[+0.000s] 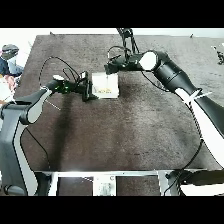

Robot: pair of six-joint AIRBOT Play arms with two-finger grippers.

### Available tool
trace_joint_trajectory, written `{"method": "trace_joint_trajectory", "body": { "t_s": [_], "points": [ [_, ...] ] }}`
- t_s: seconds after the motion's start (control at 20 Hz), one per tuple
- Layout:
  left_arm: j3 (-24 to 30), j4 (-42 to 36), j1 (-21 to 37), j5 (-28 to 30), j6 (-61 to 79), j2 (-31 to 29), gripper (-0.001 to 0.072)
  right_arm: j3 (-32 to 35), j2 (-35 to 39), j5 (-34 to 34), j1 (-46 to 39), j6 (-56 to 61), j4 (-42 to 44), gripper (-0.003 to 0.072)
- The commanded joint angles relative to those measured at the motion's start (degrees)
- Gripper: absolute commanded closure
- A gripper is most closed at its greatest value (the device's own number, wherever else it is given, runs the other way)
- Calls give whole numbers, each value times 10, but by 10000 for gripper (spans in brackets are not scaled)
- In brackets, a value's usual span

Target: Fold the box and place the chain.

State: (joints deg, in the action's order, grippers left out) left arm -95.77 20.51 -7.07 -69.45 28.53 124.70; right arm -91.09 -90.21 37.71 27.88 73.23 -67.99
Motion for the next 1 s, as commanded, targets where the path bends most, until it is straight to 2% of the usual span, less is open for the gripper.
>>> {"method": "trace_joint_trajectory", "body": {
  "t_s": [0.0, 0.05, 0.1, 0.15, 0.2, 0.25, 0.35, 0.5, 0.55, 0.6, 0.7, 0.8, 0.95],
  "points": [
    [0, 0, 0, 0, 0, 0, 434, -2, -24, 13, 5, 0, -20, 550],
    [0, 0, 0, 0, 0, 0, 433, -1, -32, 14, 4, 0, -44, 294],
    [0, 0, 0, 0, 0, 0, 434, -1, -38, 13, 3, 0, -67, 267],
    [0, 0, 0, 0, 0, 0, 434, -1, -41, 12, 0, 0, -88, 272],
    [0, 0, 0, 0, 0, 0, 434, -1, -42, 7, -6, -2, -98, 383],
    [0, 0, 0, 0, 0, 0, 434, -1, -43, -5, -16, -16, -100, 456],
    [0, 0, 0, 0, 0, 0, 434, -2, -43, -19, -45, -68, -71, 462],
    [0, 0, 0, 0, 0, 0, 434, -2, -47, 10, -116, -239, 127, 464],
    [0, 0, 0, 0, 0, 0, 434, -2, -54, 20, -144, -298, 206, 482],
    [0, 0, 0, 0, 0, 0, 434, -3, -64, 29, -169, -346, 270, 534],
    [0, 0, 0, 0, 0, 0, 434, -26, -101, 84, -209, -437, 360, 534],
    [0, 0, 0, 0, 0, 0, 434, -78, -159, 147, -232, -456, 391, 534],
    [0, 0, 0, 0, 0, 0, 434, -158, -238, 207, -233, -477, 393, 535]
  ]
}}
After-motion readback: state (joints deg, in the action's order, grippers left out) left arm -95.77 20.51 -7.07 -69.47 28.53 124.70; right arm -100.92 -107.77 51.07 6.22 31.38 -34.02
